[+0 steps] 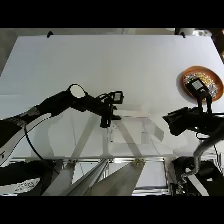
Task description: Fold the box and place the chain.
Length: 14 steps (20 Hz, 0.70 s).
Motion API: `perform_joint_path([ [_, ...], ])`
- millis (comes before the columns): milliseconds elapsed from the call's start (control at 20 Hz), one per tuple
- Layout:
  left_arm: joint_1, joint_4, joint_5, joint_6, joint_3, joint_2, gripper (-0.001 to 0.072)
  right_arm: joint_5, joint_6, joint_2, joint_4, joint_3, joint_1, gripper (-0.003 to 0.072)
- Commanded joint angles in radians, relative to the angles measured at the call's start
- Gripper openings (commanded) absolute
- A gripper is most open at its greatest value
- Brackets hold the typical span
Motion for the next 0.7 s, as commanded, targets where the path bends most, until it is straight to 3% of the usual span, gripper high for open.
perform_joint_path([
  [0, -0.015, -0.008, 0.067, -0.004, 0.0, -0.045, 0.0005, 0.016, 0.006, 0.017, -0.022, 0.001, -0.004, 0.0277],
  [350, -0.008, -0.007, 0.177, -0.031, 0.0, -0.07, 0.0001, 0.005, 0.006, 0.017, -0.026, 0.001, -0.004, 0.0277],
  [650, -0.008, -0.005, 0.206, -0.031, 0.0, -0.071, 0.0002, -0.034, 0.006, 0.017, -0.027, 0.0, -0.004, 0.0276],
])
